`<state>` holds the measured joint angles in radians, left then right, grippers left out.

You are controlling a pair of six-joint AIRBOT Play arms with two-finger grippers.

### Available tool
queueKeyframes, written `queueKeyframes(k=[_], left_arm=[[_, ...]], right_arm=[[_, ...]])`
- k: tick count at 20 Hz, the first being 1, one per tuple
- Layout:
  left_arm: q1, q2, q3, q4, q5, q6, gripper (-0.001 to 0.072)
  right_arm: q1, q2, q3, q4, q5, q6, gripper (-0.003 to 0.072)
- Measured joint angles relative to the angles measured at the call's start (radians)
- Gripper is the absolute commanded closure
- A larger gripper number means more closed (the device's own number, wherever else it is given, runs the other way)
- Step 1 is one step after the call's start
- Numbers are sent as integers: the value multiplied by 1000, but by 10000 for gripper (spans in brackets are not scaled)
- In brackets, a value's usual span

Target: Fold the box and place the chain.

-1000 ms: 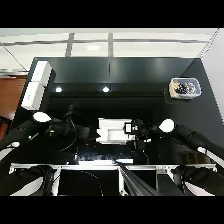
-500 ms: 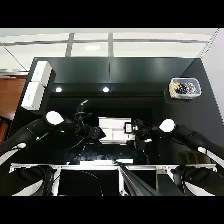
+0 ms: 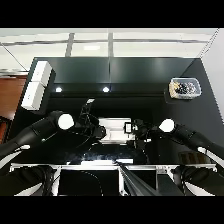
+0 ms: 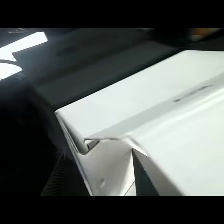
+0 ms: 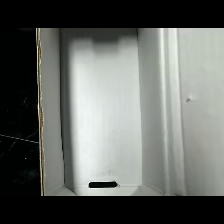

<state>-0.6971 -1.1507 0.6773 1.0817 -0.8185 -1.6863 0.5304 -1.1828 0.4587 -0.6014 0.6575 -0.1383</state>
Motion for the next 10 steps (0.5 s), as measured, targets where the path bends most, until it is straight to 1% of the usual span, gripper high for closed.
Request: queueKeyframes(k=[2,5,8,10], left_arm=[[-59,-13,39,136,-16,-159,224],[-138,-62,100,300,-75,-357,225],[-187,-125,164,404,-137,-479,228],[-202,-158,199,436,-165,-539,398]], right_arm=[[0,0,0,0,0,0,560],[0,0,0,0,0,0,560],[0,0,0,0,0,0,559],[0,0,0,0,0,0,559]])
